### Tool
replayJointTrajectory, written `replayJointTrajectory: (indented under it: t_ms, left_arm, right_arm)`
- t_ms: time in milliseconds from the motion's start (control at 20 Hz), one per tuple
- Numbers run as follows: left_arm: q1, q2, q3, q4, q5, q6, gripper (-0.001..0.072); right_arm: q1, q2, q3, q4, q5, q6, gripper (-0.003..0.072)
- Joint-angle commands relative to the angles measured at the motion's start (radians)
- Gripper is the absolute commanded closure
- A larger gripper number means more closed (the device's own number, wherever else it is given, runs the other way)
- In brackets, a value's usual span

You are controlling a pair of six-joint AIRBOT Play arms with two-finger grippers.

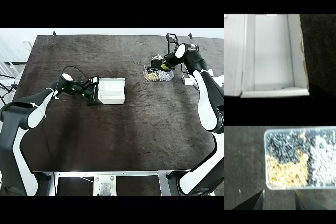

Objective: Fold the box and place the chain.

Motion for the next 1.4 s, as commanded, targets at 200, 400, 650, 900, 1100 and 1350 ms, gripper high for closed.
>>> replayJointTrajectory:
  t_ms: [200,400,650,900,1100,1350]
  left_arm:
    - [0.001,0.000,0.001,-0.001,0.000,0.000,0.0349]
    - [0.001,0.000,0.001,-0.002,0.000,0.000,0.0349]
    - [0.001,0.000,0.001,-0.002,0.001,0.000,0.0349]
    - [0.001,0.000,0.001,-0.002,0.000,0.000,0.0349]
    - [0.001,0.000,0.001,-0.002,0.000,0.000,0.0349]
    - [0.001,0.000,0.001,-0.002,0.000,0.000,0.0349]
  right_arm:
    - [-0.006,-0.087,0.001,0.050,-0.039,-0.012,0.0290]
    - [-0.012,-0.114,0.001,0.056,-0.023,0.000,0.0331]
    - [-0.028,-0.123,0.001,0.057,-0.004,0.006,0.0411]
    - [-0.031,-0.128,0.001,0.057,-0.022,-0.004,0.0598]
    - [-0.031,-0.128,0.010,0.088,-0.045,-0.005,0.0676]
    - [-0.026,-0.103,0.053,0.090,0.014,-0.005,0.0677]
